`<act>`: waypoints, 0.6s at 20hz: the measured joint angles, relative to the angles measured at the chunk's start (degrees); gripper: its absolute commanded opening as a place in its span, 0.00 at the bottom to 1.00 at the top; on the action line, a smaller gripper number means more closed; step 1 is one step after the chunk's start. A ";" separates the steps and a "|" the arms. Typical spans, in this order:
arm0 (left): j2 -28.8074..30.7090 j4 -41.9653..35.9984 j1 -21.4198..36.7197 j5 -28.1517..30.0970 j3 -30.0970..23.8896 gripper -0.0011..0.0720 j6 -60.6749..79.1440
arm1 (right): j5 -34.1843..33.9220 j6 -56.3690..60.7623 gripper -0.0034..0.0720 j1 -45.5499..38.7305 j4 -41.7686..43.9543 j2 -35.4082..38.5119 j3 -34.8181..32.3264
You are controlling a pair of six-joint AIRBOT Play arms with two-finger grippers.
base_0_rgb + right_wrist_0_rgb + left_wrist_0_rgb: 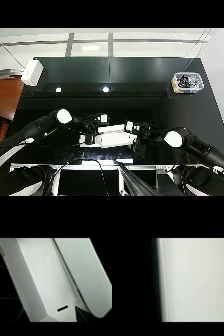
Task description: Fold the box and place the chain.
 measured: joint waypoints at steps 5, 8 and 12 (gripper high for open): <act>0.00 -0.02 0.00 0.11 -0.02 0.05 -0.04 | -3.17 -2.36 0.97 0.00 -1.38 0.00 0.11; 0.00 0.00 0.00 0.15 -0.02 0.05 -0.04 | -4.35 -3.39 0.97 0.00 -1.44 -0.02 0.42; 0.00 0.00 0.00 0.20 -0.02 0.05 0.00 | -4.85 -3.80 0.97 0.00 -1.62 -0.02 0.76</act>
